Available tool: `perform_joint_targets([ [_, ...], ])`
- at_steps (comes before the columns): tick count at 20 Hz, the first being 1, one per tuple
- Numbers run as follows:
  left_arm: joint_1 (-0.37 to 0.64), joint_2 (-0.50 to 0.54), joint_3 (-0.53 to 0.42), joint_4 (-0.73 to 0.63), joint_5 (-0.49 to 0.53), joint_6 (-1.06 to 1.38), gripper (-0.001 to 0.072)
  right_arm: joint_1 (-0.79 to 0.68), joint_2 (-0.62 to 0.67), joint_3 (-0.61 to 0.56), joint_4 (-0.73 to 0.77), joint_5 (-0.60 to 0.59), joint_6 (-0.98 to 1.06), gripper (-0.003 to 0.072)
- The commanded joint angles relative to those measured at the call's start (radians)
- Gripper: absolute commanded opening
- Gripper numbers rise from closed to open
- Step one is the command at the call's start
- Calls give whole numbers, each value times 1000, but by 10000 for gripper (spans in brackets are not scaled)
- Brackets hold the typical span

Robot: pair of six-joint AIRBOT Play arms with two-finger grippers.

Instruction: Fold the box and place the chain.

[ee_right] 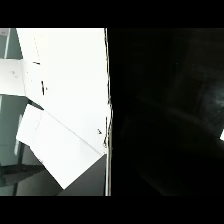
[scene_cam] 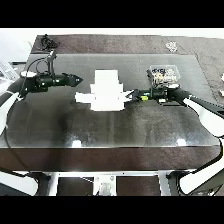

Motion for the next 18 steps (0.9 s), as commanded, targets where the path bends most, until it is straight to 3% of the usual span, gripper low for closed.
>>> perform_joint_targets([
  [1,-10,-114,161,56,-113,-109,588,0,0,0,6,-11,0,8],
  [6,-73,-270,380,166,-136,-230,588,0,0,0,10,-26,0,8],
  [8,-87,-311,425,200,-154,-266,588,0,0,0,10,-26,-4,9],
  [15,-102,-369,437,178,-168,-268,587,0,0,0,10,-29,-8,9],
  [18,-109,-380,446,183,-169,-256,537,0,0,0,10,-28,-8,10],
])
